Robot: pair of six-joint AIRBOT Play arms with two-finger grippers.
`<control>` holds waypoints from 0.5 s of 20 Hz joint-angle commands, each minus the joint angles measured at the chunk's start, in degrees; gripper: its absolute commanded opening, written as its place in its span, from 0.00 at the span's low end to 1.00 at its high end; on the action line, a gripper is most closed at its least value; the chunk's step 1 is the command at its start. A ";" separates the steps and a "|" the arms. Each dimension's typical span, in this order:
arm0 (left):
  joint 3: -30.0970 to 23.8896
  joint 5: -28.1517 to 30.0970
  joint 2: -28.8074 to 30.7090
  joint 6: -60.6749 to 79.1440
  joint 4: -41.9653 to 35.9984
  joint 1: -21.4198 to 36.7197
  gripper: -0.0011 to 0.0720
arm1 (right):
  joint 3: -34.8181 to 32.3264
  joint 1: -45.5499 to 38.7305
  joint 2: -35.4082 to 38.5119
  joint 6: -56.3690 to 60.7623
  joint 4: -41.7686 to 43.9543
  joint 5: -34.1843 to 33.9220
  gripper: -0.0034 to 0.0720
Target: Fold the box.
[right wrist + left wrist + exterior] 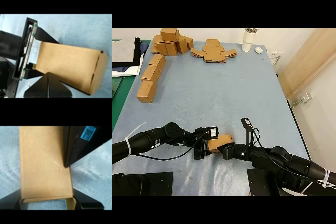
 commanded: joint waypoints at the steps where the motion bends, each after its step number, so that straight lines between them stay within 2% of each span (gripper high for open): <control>1: 0.02 -0.04 0.04 -0.02 -0.09 -0.02 0.86 | -0.04 0.00 -0.44 0.00 -0.17 -0.11 0.05; 10: 0.02 -0.04 0.04 -0.02 -0.09 -0.02 0.86 | 0.15 0.00 -1.70 0.00 -0.20 0.00 0.05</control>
